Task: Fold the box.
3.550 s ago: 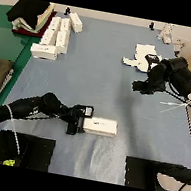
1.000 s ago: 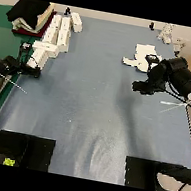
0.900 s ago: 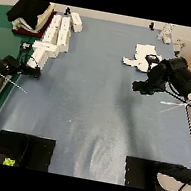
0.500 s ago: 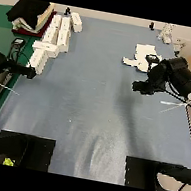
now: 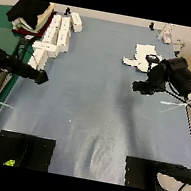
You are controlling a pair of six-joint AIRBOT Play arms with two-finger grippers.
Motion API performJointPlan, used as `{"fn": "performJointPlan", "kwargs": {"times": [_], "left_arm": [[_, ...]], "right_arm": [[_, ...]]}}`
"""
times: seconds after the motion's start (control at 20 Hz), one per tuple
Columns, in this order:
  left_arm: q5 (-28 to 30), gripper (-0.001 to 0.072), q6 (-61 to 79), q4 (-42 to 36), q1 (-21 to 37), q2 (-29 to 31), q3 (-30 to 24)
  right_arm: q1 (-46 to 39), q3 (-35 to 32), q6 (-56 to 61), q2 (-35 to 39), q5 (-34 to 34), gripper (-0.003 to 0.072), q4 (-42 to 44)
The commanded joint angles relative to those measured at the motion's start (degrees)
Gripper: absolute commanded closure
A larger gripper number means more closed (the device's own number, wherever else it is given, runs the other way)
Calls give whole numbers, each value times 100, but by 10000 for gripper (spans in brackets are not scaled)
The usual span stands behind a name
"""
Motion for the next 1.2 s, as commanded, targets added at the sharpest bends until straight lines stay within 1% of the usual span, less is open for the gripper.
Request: {"fn": "performJointPlan", "kwargs": {"times": [0.0, 0.1, 0.25, 0.35, 0.5, 0.6, 1.15], "left_arm": [[229, 15, -855, -13, -1287, 79, 4], [546, 15, -1150, -11, -1851, -48, 15], [717, 14, -1576, -13, -2221, -365, 155], [721, 14, -1709, -15, -2258, -664, 341], [1021, 13, -1709, -11, -2258, -911, 433], [1147, 13, -1709, -9, -2253, -931, 433], [1147, 13, -1709, -9, -2253, -929, 433]], "right_arm": [[-2, 4, 0, -2, 2, 667, 2], [-2, 4, 0, -2, 2, 667, 2], [-2, 4, 0, -2, 2, 667, 2], [-2, 4, 0, -2, 2, 667, 2], [-2, 4, 0, -2, 2, 667, 2], [-2, 4, 0, -2, 2, 667, 2], [-2, 4, 0, -2, 2, 667, 2]]}}
